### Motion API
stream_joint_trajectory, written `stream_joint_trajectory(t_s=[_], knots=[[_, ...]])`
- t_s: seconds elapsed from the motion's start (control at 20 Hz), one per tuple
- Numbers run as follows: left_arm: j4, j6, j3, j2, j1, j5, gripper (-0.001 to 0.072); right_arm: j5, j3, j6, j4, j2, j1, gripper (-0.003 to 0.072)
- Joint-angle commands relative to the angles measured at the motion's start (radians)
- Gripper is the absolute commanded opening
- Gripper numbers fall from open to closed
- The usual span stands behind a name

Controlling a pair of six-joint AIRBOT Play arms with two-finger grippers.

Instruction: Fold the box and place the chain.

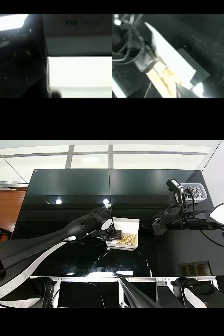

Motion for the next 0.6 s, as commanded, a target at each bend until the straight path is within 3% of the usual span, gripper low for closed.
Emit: stream_joint_trajectory(t_s=[0.0, 0.1, 0.15, 0.2, 0.25, 0.3, 0.55], knots=[[-0.008, -0.015, 0.0, 0.0, 0.014, -0.019, 0.0031, -0.023, -0.002, 0.0, -0.013, -0.001, -0.03, 0.0372], [-0.004, -0.047, 0.0, 0.007, 0.019, -0.037, 0.0045, -0.025, -0.002, 0.0, -0.013, -0.001, -0.029, 0.0372], [0.002, -0.062, 0.0, 0.018, 0.017, -0.035, 0.0202, -0.025, -0.002, 0.0, -0.013, -0.001, -0.029, 0.0372], [0.018, -0.082, 0.001, 0.035, 0.011, -0.028, 0.0461, -0.026, -0.002, 0.0, -0.013, -0.001, -0.029, 0.0372], [0.053, -0.112, 0.005, 0.055, 0.003, -0.027, 0.0612, -0.03, -0.002, 0.0, -0.013, -0.001, -0.029, 0.0372], [0.086, -0.113, 0.006, 0.086, -0.006, -0.024, 0.0654, -0.034, -0.002, 0.0, -0.013, -0.001, -0.029, 0.0372], [0.286, -0.013, -0.028, 0.286, -0.022, -0.095, 0.0654, -0.035, -0.002, 0.008, -0.013, -0.001, -0.029, 0.0372]])
